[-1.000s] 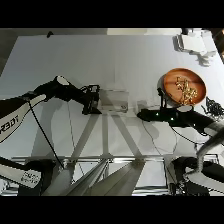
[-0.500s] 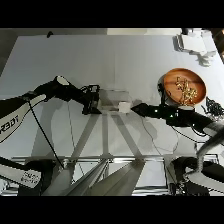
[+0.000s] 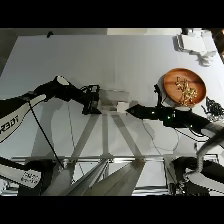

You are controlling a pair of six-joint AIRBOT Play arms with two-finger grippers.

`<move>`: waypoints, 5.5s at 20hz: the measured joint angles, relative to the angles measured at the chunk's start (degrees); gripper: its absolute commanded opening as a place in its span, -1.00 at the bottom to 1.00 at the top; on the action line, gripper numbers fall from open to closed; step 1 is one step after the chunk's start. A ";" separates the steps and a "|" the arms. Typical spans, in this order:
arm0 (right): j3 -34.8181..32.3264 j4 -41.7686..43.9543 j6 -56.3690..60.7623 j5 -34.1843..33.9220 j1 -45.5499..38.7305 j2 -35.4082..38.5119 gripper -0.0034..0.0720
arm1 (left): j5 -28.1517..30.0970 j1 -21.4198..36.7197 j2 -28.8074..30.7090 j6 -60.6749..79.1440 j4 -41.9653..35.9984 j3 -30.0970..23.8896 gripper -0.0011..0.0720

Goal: Fold the box and place the chain.

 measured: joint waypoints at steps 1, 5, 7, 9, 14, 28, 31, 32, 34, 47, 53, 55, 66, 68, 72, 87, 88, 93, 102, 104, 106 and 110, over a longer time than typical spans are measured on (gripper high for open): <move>0.02 0.00 0.00 -0.28 0.13 0.00 -0.15 | 0.00 0.00 0.00 0.00 0.00 0.00 -0.58; 0.48 -0.04 0.00 -2.80 0.42 0.00 0.20 | 0.00 0.00 0.00 0.00 0.02 0.00 -0.58; 1.40 -0.04 0.22 -4.24 0.79 0.00 0.20 | 0.00 0.00 0.00 0.00 0.02 0.00 -0.58; 2.86 -0.09 1.01 -5.55 1.81 -0.02 0.20 | 0.00 0.00 0.00 0.00 0.00 0.00 -0.58; 6.36 -1.18 4.81 -9.55 6.32 -0.02 0.20 | -0.04 0.04 0.02 -0.11 0.04 0.00 -0.58; 8.39 -11.93 10.73 -26.38 13.44 -0.07 0.19 | -0.02 0.04 0.02 -0.17 -0.07 0.00 -0.58; 10.23 -13.92 10.86 -26.64 13.49 -0.11 0.55 | 0.02 0.02 0.02 0.09 0.00 0.00 -0.58; 10.80 -14.69 10.97 -25.53 13.51 -0.11 0.59 | 0.02 0.02 0.02 0.09 0.00 0.00 -0.58; 11.58 -16.26 11.26 -23.32 13.55 -0.09 0.69 | 0.02 0.02 0.02 0.11 0.02 0.00 -0.58; 12.46 -35.19 24.63 -21.35 13.55 1.97 0.70 | 0.00 0.00 0.02 -0.07 0.02 0.00 -0.58; 12.48 -38.01 26.64 -21.99 13.55 2.03 0.60 | 0.00 0.00 0.00 0.00 0.02 0.00 -0.58; 12.61 -40.37 29.99 -22.10 13.79 2.05 0.57 | 0.00 0.00 0.02 0.02 0.02 0.00 -0.58; 16.52 -69.05 60.13 -20.41 18.58 2.03 0.57 | 0.00 0.00 0.02 0.02 0.00 0.00 -0.58; 16.96 -71.60 62.34 -19.58 19.04 1.99 0.57 | 0.00 0.00 0.02 0.02 0.00 0.00 -0.58; 17.29 -74.01 65.35 -18.51 19.43 1.99 0.57 | 0.02 0.00 0.02 0.02 0.00 0.00 -0.58; 23.34 -74.93 67.80 -13.90 19.50 1.60 0.58 | 0.00 0.00 0.00 -0.02 0.00 0.00 -0.58; 23.76 -75.03 68.08 -13.07 19.52 1.31 0.58 | 0.00 -0.02 0.00 0.00 0.00 0.00 -0.58; 26.03 -75.30 70.44 -10.14 21.11 -1.73 0.57 | 0.00 0.00 0.00 0.00 0.00 0.00 -0.58; 32.13 -81.59 79.43 -4.02 23.78 -8.26 0.56 | -0.02 0.00 0.00 0.02 0.04 0.00 -0.58; 32.37 -86.49 83.87 -3.15 23.89 -8.79 0.44 | -0.02 0.00 0.00 0.00 0.02 0.00 -0.58; 32.50 -90.40 87.86 -2.56 24.02 -9.07 0.15 | 0.00 0.00 0.00 -0.02 0.02 0.00 -0.58; 32.83 -95.73 92.02 -1.16 24.09 -9.29 0.04 | 0.20 -0.02 0.00 -0.24 -0.17 0.00 -0.58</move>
